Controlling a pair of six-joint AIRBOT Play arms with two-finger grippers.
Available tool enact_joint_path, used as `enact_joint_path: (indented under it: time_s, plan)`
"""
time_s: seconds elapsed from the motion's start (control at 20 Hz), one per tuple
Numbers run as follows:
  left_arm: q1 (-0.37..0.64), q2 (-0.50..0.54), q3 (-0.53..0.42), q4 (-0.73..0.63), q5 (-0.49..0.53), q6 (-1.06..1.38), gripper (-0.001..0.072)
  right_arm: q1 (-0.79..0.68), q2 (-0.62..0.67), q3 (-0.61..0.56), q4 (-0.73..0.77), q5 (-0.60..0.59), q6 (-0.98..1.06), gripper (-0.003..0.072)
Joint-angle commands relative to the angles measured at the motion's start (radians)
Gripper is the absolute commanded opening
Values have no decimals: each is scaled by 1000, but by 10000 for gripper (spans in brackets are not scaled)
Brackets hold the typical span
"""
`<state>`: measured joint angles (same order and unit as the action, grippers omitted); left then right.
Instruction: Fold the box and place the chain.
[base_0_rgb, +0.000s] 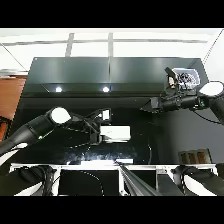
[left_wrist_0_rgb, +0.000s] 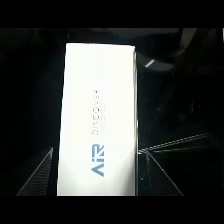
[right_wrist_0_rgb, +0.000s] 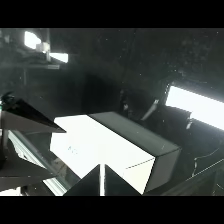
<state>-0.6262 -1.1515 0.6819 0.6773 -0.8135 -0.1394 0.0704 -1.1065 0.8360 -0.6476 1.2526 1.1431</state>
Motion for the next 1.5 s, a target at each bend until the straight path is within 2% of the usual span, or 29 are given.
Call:
enact_joint_path:
  time_s: [0.0, 0.55, 1.05, 1.3, 1.45]
  plan:
    - [-21, -58, 25, -13, 21, -19, 713, 0, 0, 0, 0, 0, 0, 39]
    - [-46, -71, 25, -5, 0, -26, 714, 0, 0, 0, 0, -5, 0, 39]
    - [-70, -71, 24, 6, 47, -26, 719, 0, 0, 0, 0, -8, 0, 39]
    - [-116, -71, 24, 111, 89, -159, 720, 0, 0, 0, 0, -8, 0, 39]
    - [-121, -71, 24, 119, 106, -174, 720, 0, 0, 0, 0, -11, 0, 39]
